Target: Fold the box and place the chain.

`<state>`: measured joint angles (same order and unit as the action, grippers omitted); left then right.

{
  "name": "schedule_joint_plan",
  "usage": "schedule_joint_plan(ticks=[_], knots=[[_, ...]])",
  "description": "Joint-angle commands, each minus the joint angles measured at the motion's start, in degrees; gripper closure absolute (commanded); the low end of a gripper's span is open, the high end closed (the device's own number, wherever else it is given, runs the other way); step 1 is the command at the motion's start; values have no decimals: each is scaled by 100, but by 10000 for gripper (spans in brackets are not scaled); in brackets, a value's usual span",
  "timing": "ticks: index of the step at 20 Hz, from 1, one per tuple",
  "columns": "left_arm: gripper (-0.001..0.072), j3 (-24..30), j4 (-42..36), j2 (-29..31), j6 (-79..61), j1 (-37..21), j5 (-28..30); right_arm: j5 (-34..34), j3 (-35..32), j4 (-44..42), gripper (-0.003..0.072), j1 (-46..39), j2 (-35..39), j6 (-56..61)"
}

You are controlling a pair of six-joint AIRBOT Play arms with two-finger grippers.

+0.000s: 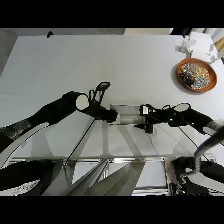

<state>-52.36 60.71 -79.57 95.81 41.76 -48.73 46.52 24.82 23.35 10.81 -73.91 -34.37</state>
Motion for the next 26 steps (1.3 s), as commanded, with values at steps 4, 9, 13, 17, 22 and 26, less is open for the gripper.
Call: schedule_joint_plan(ticks=[4,9,13,17,22,26], knots=[[299,-824,990,-330,1375,260,-798,0,4,2,284,2,0,0],[302,-1591,1032,-817,2262,354,-1300,0,4,0,284,2,0,0],[323,-1652,1370,-1078,3077,573,-1325,0,4,0,284,2,0,0],[325,-1655,1587,-1228,3543,713,-1322,0,4,2,284,2,0,0],[382,-1655,2068,-1244,3989,868,-1276,2,4,2,284,2,0,0],[382,-1655,2142,-1266,3989,883,-1276,2,4,2,284,2,0,0]])
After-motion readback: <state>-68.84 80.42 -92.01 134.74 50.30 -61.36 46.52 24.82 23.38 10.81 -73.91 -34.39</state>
